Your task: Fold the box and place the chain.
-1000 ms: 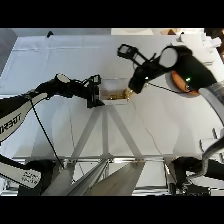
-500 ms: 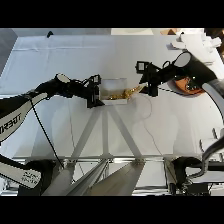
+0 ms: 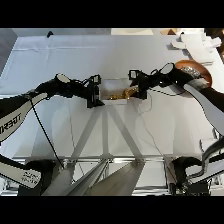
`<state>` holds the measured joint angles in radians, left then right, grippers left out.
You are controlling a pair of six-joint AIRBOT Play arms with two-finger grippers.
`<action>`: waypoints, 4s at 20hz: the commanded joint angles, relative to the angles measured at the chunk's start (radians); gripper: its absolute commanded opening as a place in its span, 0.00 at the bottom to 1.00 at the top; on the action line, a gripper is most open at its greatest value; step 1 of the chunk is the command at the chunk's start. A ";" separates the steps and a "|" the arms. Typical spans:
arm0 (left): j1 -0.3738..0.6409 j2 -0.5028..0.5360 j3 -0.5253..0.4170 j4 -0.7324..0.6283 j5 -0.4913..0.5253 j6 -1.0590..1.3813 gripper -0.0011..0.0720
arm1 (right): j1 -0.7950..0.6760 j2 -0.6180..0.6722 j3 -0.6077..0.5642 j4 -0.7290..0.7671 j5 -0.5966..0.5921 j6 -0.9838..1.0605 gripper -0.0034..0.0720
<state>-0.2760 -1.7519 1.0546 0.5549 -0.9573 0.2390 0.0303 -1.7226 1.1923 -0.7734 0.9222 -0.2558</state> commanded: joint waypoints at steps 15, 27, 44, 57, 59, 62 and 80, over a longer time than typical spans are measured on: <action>0.000 -0.001 0.000 0.000 0.000 0.000 0.17 | 0.029 -0.014 0.000 -0.089 -0.045 -0.002 0.06; 0.000 -0.001 0.000 0.000 0.000 0.000 0.17 | 0.068 0.223 0.000 -0.146 0.196 0.180 0.06; 0.000 -0.001 0.000 0.000 0.000 0.000 0.17 | 0.305 0.267 0.000 0.134 -0.226 0.234 0.06; 0.000 -0.001 0.000 0.000 0.000 0.000 0.17 | 0.145 0.355 -0.001 0.122 0.045 0.311 0.60; 0.000 -0.001 0.000 0.000 0.000 0.000 0.17 | 0.055 0.352 -0.004 0.120 0.161 0.307 0.57; 0.000 -0.001 0.000 0.000 0.000 0.000 0.17 | -0.084 0.324 -0.007 0.113 0.245 0.304 0.57; 0.000 -0.001 0.000 0.000 0.000 0.000 0.17 | -0.067 -0.004 -0.018 0.202 0.263 -0.114 0.58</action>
<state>-0.2760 -1.7519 1.0546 0.5549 -0.9573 0.2386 -0.0441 -1.7142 1.1751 -0.6292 1.1839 -0.2962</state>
